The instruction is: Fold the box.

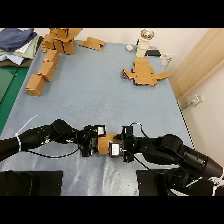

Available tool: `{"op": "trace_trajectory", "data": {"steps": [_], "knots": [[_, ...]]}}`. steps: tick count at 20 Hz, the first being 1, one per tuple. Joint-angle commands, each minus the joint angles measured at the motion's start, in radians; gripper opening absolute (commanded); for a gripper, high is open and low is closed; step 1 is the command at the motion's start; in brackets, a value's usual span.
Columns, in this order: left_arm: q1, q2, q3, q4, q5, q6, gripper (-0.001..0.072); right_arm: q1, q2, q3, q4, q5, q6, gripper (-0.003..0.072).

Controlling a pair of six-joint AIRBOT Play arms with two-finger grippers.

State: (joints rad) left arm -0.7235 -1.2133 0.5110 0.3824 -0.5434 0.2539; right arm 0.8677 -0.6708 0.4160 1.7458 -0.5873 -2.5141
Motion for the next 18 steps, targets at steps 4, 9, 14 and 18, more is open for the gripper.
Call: {"op": "trace_trajectory", "data": {"steps": [4, 9, 14, 18], "knots": [[0.0, 0.001, 0.001, 0.0, 0.002, -0.001, 0.036, 0.001, -0.002, 0.013, 0.132, -0.058, -0.002, 0.0567], [0.0, 0.001, 0.001, 0.0, 0.002, -0.001, 0.036, 0.007, -0.082, 0.007, 0.026, 0.102, -0.081, 0.0575], [0.0, 0.0, 0.001, 0.0, 0.002, -0.001, 0.036, 0.098, -0.069, 0.006, -0.047, 0.104, -0.011, 0.0575], [0.0, 0.001, 0.001, 0.0, 0.002, -0.001, 0.036, 0.156, -0.063, 0.003, -0.213, 0.078, 0.165, 0.0575]]}}
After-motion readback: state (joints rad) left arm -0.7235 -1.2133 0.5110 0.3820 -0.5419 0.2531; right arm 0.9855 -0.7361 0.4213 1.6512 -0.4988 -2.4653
